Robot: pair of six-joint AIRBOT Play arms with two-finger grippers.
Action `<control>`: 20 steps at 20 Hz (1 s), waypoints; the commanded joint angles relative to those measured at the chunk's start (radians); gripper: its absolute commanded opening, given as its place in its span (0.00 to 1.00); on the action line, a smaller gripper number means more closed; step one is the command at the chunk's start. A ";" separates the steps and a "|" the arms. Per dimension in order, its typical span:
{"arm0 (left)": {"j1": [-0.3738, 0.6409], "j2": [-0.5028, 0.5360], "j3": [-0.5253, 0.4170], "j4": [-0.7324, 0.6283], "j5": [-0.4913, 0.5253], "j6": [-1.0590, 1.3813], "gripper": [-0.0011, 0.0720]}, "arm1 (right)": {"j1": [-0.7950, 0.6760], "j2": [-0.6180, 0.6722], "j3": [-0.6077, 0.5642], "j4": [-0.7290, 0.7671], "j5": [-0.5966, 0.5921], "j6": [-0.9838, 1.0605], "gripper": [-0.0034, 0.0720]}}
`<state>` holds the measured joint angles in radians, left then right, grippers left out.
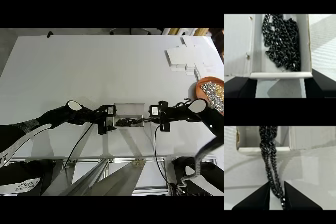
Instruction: Fold the box and place the chain.
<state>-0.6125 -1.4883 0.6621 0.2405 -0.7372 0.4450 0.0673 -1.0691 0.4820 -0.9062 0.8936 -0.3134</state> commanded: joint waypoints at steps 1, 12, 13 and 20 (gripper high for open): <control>0.000 0.000 0.000 0.000 0.000 0.000 0.30 | 0.008 -0.063 -0.001 0.031 -0.071 -0.037 0.28; 0.000 0.000 0.000 0.000 0.000 0.000 0.30 | 0.067 0.077 0.000 -0.100 -0.055 0.090 0.07; 0.000 0.000 0.000 0.000 0.000 0.000 0.30 | 0.067 0.129 0.000 -0.098 -0.045 0.097 0.07; 0.000 0.000 0.000 0.000 0.000 0.000 0.30 | 0.256 0.322 -0.001 0.144 0.036 0.104 0.07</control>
<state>-0.6125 -1.4883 0.6621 0.2405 -0.7372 0.4450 0.2401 -0.7925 0.4808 -0.8825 0.9066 -0.2195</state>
